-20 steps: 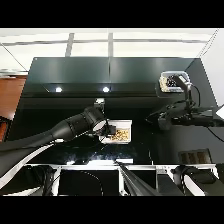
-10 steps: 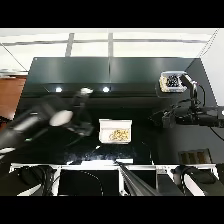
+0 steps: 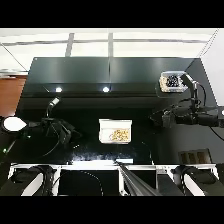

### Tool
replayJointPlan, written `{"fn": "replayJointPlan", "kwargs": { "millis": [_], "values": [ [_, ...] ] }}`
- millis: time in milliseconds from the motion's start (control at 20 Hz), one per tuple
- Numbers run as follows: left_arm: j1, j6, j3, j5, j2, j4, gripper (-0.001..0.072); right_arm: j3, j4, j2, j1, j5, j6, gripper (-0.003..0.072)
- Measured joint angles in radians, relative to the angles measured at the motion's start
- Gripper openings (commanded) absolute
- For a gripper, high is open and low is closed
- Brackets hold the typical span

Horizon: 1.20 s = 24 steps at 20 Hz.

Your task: Fold the box and place the chain.

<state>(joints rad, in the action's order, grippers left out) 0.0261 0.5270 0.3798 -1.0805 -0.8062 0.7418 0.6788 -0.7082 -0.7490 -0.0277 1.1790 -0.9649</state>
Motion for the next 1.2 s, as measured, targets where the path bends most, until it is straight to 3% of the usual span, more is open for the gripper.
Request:
{"fn": "replayJointPlan", "kwargs": {
  "millis": [200, 400, 700, 1200],
  "values": [
    [0.122, -0.469, -0.029, 0.107, -0.049, -0.063, 0.0710, 0.000, 0.000, 0.000, 0.000, 0.002, -0.007, 0.0457],
    [0.285, -0.706, 0.010, 0.177, -0.201, -0.108, 0.0711, 0.000, 0.000, 0.000, 0.000, -0.004, -0.012, 0.0457],
    [0.365, -0.794, 0.109, 0.210, -0.384, -0.152, 0.0711, 0.000, 0.000, 0.000, 0.000, -0.008, -0.012, 0.0457],
    [0.383, -0.777, 0.169, 0.182, -0.459, -0.188, 0.0709, 0.000, 0.000, 0.000, -0.001, -0.009, -0.012, 0.0457]
  ]
}}
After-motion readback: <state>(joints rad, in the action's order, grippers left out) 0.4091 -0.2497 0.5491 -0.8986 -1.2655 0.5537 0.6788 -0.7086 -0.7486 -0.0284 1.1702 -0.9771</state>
